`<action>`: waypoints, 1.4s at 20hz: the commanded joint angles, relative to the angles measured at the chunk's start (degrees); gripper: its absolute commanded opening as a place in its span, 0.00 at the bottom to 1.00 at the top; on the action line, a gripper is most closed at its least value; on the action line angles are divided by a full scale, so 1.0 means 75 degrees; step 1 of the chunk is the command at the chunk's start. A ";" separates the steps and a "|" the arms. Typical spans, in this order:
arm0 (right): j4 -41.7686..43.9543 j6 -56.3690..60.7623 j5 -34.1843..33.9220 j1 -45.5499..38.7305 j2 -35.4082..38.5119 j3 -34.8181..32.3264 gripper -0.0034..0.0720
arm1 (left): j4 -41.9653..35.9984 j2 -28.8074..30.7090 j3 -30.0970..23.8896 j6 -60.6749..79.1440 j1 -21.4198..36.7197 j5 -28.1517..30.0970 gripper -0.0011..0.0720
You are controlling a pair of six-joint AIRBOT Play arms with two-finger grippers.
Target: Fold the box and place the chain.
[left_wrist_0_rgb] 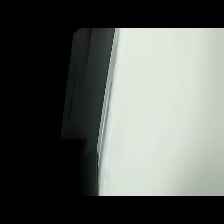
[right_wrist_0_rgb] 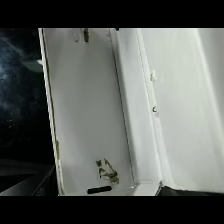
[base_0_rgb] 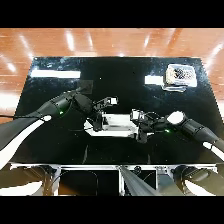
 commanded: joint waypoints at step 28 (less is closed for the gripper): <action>-0.0493 0.0213 -0.0058 0.0303 -0.0460 0.0152 0.99 | -0.0032 0.0000 -0.0003 -0.0099 -0.0003 -0.0052 0.04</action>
